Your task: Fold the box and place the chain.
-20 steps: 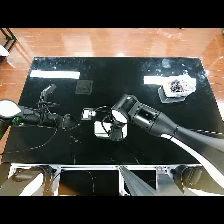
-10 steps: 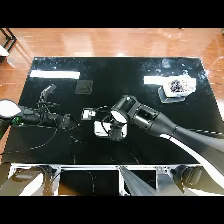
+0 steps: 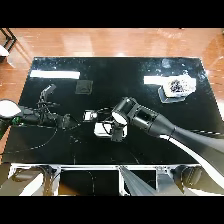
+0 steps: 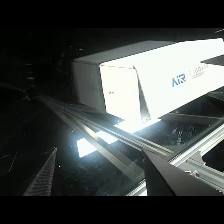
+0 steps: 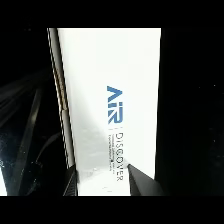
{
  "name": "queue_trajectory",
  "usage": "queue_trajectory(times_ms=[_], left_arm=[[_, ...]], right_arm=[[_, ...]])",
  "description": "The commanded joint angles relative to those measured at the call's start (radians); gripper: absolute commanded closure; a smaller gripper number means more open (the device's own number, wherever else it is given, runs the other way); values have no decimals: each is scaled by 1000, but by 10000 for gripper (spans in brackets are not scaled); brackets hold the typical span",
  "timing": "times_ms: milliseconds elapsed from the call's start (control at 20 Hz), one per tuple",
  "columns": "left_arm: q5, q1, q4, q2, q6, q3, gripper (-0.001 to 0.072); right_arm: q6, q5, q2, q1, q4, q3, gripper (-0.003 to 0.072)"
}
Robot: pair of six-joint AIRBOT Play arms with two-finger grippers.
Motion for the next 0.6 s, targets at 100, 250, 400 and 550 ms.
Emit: queue_trajectory(times_ms=[100,250,400,550], left_arm=[[1,0,0,0,0,0,72],[1,0,0,0,0,0,72],[1,0,0,0,0,0,72],[0,0,0,0,0,0,72]], right_arm=[[0,0,-1,0,0,-1,345],[0,-3,-1,0,8,-2,345],[0,-18,-1,0,11,-2,345],[-1,-30,-3,0,26,-7,345]])
